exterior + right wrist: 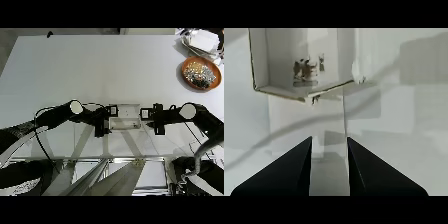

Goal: Fold the box and place the chain.

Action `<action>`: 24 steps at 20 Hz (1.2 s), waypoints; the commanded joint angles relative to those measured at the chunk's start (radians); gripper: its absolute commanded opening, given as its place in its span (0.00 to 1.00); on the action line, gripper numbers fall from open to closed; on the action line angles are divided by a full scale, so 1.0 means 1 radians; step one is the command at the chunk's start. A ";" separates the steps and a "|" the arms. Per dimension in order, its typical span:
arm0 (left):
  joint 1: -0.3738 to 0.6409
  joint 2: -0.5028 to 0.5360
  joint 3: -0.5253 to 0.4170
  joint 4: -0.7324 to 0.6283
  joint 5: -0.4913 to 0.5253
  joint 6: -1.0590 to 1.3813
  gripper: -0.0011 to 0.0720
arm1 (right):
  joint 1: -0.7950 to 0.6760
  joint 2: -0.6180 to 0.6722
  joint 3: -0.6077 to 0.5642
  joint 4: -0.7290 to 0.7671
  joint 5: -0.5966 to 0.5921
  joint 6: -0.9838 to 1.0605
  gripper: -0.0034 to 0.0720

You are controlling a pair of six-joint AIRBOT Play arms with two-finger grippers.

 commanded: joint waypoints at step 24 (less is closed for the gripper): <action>0.000 0.000 0.000 0.001 -0.004 0.000 0.41 | 0.095 -0.008 -0.023 0.138 -0.088 -0.015 0.27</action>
